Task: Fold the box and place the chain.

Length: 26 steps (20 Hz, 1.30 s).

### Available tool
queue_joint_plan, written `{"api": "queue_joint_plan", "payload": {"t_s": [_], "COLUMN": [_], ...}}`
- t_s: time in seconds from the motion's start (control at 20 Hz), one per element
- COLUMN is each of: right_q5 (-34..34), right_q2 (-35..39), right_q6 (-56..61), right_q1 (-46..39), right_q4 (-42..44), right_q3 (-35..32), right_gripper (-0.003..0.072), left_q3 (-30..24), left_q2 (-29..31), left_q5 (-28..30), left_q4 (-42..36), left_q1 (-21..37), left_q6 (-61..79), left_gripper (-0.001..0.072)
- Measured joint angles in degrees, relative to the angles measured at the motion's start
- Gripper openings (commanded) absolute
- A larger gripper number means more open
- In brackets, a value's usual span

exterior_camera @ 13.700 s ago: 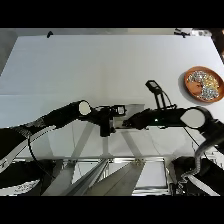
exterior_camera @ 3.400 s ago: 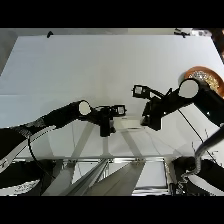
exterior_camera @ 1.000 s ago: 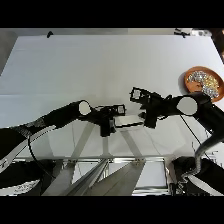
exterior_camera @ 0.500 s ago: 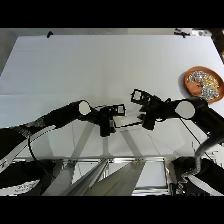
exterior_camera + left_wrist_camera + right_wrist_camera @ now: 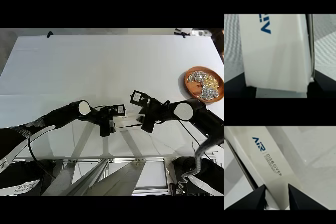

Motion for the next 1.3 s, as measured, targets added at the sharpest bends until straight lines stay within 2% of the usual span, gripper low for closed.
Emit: {"api": "queue_joint_plan", "payload": {"t_s": [0.5,1.1,1.3], "right_q5": [1.2,0.9,1.0], "right_q2": [0.0,0.0,0.2], "right_q6": [2.3,4.6,4.7], "right_q1": [2.0,2.1,2.1], "right_q4": [1.5,-2.0,-2.5], "right_q3": [0.0,-2.5,-3.1], "right_gripper": [0.0269,0.0270,0.0320], "left_q3": [0.0,0.0,0.0], "left_q2": [0.0,0.0,0.0], "left_q5": [0.0,0.0,0.0], "left_q4": [0.2,-0.1,-0.1], "left_q1": [0.0,0.0,0.0], "left_q6": [0.2,-0.1,-0.1], "left_gripper": [0.0316,0.0316,0.0316]}}
